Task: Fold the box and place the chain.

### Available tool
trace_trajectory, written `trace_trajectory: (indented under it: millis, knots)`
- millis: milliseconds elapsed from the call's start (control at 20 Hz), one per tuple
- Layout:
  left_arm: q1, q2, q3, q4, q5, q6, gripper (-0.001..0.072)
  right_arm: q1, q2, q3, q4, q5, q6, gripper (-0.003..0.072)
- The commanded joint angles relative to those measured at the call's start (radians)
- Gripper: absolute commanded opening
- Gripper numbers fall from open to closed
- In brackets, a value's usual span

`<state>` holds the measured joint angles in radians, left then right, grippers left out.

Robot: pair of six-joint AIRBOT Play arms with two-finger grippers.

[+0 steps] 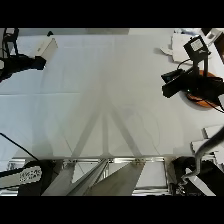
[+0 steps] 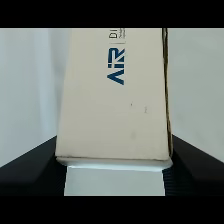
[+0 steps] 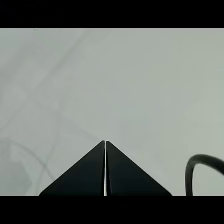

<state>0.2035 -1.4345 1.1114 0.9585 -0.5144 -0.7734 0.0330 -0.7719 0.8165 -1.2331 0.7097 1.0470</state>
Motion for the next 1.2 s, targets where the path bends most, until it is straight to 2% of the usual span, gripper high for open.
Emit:
trace_trajectory:
  millis: [0, 250, 350, 400, 450, 550, 600, 700, 750, 900, 1150]
  knots:
    - [0.021, -0.111, 0.000, 0.003, 0.010, -0.012, 0.0009, 0.000, 0.001, 0.001, 0.000, 0.000, 0.000, 0.0011]
    - [0.021, -0.234, 0.000, 0.004, 0.010, -0.012, 0.0010, 0.000, 0.001, 0.001, 0.000, 0.000, 0.000, 0.0011]
    - [0.021, -0.240, 0.000, 0.004, 0.010, -0.012, 0.0065, 0.000, 0.001, 0.001, 0.000, 0.000, 0.000, 0.0011]
    - [0.021, -0.239, 0.000, 0.004, 0.014, -0.011, 0.0172, 0.000, 0.001, 0.001, 0.000, 0.000, 0.000, 0.0011]
    - [0.021, -0.239, 0.000, 0.004, 0.018, -0.012, 0.0331, 0.000, 0.001, 0.001, 0.000, 0.000, 0.000, 0.0011]
    - [0.021, -0.235, 0.000, 0.004, 0.017, -0.012, 0.0575, 0.000, 0.001, 0.001, 0.000, 0.000, 0.000, 0.0011]
    - [0.021, -0.229, 0.000, 0.003, 0.015, -0.012, 0.0623, 0.000, 0.001, 0.001, 0.000, 0.000, 0.000, 0.0011]
    - [0.021, -0.202, 0.000, 0.004, 0.014, -0.008, 0.0656, 0.000, 0.001, 0.001, 0.000, 0.000, 0.000, 0.0011]
    - [0.021, -0.182, 0.000, 0.003, 0.014, 0.003, 0.0699, 0.000, 0.001, 0.001, 0.000, 0.000, 0.000, 0.0011]
    - [0.021, -0.101, 0.000, 0.004, 0.003, 0.014, 0.0698, 0.000, 0.001, 0.001, 0.000, 0.000, 0.000, 0.0011]
    - [0.021, 0.102, 0.000, 0.003, 0.002, 0.014, 0.0697, 0.000, 0.001, 0.001, 0.000, 0.000, 0.000, 0.0011]
